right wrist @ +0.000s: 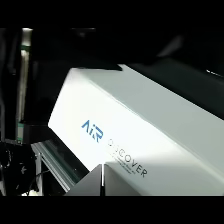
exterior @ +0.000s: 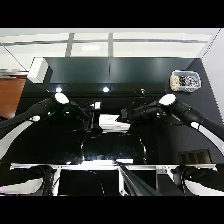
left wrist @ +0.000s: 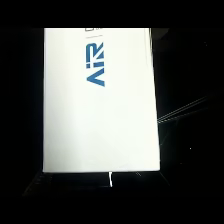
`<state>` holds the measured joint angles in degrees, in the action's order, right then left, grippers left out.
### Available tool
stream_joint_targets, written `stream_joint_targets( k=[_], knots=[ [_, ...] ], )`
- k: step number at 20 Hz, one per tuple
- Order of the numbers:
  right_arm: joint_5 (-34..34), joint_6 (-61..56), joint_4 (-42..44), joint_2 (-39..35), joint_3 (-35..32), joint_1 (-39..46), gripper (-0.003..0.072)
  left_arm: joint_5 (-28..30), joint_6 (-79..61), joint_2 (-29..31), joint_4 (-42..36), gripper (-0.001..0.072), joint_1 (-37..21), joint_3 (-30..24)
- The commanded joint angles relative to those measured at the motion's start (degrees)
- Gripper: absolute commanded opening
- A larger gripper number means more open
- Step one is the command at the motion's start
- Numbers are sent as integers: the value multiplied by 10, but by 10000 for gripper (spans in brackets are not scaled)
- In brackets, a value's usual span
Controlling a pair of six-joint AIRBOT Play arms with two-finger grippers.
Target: Fold the box and place the chain.
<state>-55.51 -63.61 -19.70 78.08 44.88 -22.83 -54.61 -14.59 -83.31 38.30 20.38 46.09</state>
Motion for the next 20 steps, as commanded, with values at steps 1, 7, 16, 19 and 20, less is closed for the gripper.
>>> stream_joint_targets(
  k=[1, 7, 16, 19, 20],
  knots=[
    [14, -40, -52, 8, 0, -1, 15, 2, 0, 0, 0, 561, 0, 0],
    [35, -50, -71, 11, 0, -12, 15, 2, 0, 0, 0, 561, 0, 0],
    [-16, -6, -129, -48, 51, 0, 15, 2, 0, 0, 0, 561, -1, 3],
    [-93, -8, -190, -132, 93, 56, 15, 0, 38, 12, 7, 682, -1, 3],
    [-114, -13, -211, -165, 100, 85, 15, 3, 59, 23, 17, 720, -3, 3]
  ],
)
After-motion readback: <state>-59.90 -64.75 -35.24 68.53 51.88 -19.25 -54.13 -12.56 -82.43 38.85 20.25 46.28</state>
